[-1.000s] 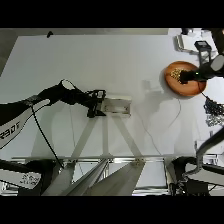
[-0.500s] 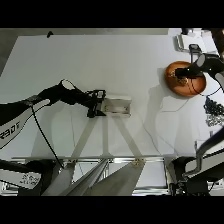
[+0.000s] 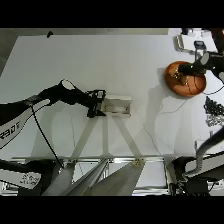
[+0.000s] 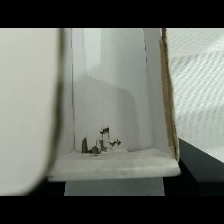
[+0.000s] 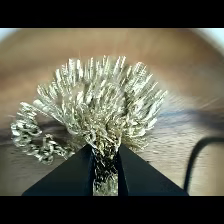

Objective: Fold the box and place the chain.

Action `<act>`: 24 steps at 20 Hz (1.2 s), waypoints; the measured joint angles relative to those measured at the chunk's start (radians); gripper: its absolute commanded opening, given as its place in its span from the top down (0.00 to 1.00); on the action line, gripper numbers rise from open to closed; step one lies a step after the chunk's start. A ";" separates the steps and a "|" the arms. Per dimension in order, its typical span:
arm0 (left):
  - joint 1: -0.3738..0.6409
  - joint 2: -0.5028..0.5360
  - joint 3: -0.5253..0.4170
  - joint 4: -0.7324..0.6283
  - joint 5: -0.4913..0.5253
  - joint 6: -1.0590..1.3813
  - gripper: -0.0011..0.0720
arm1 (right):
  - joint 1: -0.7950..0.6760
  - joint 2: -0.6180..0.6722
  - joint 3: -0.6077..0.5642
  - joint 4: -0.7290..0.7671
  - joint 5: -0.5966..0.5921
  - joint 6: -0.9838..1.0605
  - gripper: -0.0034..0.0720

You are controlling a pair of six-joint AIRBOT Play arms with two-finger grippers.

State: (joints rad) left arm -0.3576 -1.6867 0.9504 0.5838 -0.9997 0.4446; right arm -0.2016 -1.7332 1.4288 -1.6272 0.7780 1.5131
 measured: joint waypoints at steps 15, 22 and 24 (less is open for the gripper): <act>0.000 0.000 0.000 0.000 0.000 0.000 0.88 | 0.180 0.871 -0.681 0.014 0.108 -0.069 0.95; 0.000 0.000 0.000 0.000 0.000 0.000 0.88 | 0.504 0.975 -0.749 0.034 0.203 -0.005 0.95; 0.000 0.000 0.000 0.000 0.000 0.000 0.88 | 0.579 0.940 -0.753 0.035 0.166 -0.007 0.95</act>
State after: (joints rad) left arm -0.3576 -1.6867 0.9504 0.5838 -0.9997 0.4446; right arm 0.3779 -0.7929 0.6762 -1.5917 0.9440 1.5063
